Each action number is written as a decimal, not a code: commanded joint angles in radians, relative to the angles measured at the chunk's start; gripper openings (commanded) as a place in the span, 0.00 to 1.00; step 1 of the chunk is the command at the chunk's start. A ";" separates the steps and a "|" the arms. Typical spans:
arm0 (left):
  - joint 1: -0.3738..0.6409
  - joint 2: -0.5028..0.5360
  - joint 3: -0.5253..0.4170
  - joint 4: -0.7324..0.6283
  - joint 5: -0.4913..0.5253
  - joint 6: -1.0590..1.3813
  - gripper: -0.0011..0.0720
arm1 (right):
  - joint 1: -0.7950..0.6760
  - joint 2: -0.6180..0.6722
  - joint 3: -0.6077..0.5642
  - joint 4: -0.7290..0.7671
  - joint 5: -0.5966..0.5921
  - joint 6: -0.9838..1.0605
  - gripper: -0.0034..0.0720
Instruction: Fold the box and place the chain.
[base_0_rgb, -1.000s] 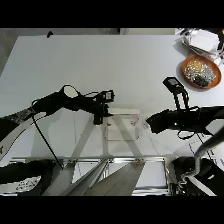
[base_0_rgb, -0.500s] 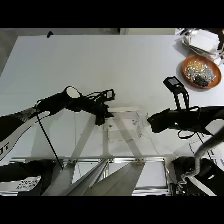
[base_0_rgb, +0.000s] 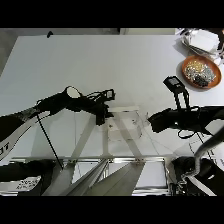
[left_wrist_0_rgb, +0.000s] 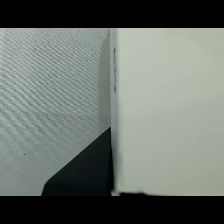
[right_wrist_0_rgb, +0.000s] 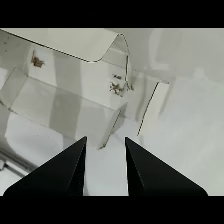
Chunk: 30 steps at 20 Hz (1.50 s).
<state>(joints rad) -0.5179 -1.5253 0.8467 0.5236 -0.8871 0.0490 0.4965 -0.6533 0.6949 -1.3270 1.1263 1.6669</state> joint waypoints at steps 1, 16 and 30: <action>-0.001 -0.001 -0.001 0.009 0.017 0.038 0.03 | 0.000 0.001 0.000 -0.001 0.000 0.000 0.41; -0.001 0.000 -0.001 0.008 0.046 0.087 0.03 | 0.000 0.001 0.000 -0.001 0.000 -0.001 0.41; -0.001 0.000 -0.001 0.008 0.045 0.082 0.03 | 0.001 -0.072 0.000 0.191 -0.006 -0.872 0.07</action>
<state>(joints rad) -0.5182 -1.5253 0.8463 0.5316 -0.8417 0.1310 0.4965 -0.6880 0.6949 -1.2102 1.1137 1.0863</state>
